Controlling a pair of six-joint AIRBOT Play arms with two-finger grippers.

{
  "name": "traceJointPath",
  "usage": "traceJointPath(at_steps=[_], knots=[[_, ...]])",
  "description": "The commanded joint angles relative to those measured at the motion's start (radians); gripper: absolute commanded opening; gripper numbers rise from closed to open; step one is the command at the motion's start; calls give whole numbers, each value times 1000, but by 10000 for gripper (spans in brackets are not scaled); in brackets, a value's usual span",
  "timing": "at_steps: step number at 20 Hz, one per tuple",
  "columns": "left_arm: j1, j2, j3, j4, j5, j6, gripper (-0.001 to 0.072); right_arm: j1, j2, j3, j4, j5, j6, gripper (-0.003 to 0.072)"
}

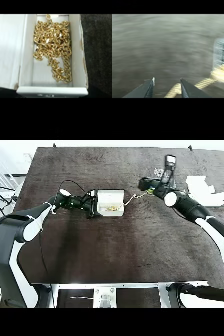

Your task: Fold the box and place the chain.

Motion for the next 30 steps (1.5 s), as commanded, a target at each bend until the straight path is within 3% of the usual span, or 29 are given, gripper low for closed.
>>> traceJointPath(at_steps=[1, 9, 14, 19, 21, 23, 29, 30], knots=[[1, 0, 0, 0, 0, 0, 421, -115, -100, 13, 11, 17, 75, 410], [1, 0, 0, 0, 0, 0, 421, -115, -376, 188, 47, 43, 82, 410], [1, 0, 0, 0, 0, 0, 421, -119, -436, 264, 47, 124, 82, 408], [1, 0, 0, 0, 0, 0, 421, -119, -443, 273, 48, 130, 101, 408], [1, 0, 0, 0, 0, 0, 421, -120, -449, 275, 46, 128, 100, 347], [1, 0, 0, 0, 0, 0, 421, -124, -452, 275, 33, 127, 96, 232], [1, 0, 0, 0, 0, 0, 421, -119, -452, 276, 28, 132, 55, 110], [1, 0, 0, 0, 0, 0, 421, -119, -447, 276, 28, 151, 55, 4]])
